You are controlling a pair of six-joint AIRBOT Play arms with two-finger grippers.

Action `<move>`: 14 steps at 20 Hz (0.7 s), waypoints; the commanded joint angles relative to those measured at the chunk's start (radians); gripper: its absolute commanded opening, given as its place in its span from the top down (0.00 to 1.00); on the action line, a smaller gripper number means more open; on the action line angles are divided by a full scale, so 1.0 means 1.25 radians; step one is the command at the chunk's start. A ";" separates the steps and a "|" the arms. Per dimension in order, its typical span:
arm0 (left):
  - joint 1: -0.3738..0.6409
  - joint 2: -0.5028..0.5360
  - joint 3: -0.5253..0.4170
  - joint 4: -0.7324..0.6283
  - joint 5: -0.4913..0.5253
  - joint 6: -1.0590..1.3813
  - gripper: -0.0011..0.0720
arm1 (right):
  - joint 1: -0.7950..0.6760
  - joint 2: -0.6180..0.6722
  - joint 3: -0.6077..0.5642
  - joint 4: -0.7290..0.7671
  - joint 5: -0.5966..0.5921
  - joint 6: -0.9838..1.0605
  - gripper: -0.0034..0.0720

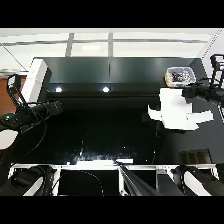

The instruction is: Fold the box and place the chain.

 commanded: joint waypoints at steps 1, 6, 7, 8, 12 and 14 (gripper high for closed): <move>0.001 0.000 0.000 0.000 0.000 0.000 0.95 | 0.001 0.001 0.000 0.000 0.000 0.000 0.90; 0.001 0.000 0.000 0.000 0.000 0.000 0.95 | 0.001 0.001 0.000 0.000 0.000 0.000 0.90; 0.001 0.000 0.000 0.000 0.000 0.000 0.95 | 0.001 0.001 0.000 0.000 0.000 0.000 0.90; 0.001 0.000 0.000 0.000 0.000 0.000 0.95 | 0.001 0.001 0.000 0.000 0.000 0.000 0.90; 0.000 0.000 -0.005 -0.003 0.002 0.000 0.95 | 0.001 0.001 0.000 0.000 0.000 0.000 0.90; -0.013 -0.002 -0.013 -0.052 0.001 0.037 0.95 | 0.001 0.001 0.000 0.000 0.000 0.000 0.90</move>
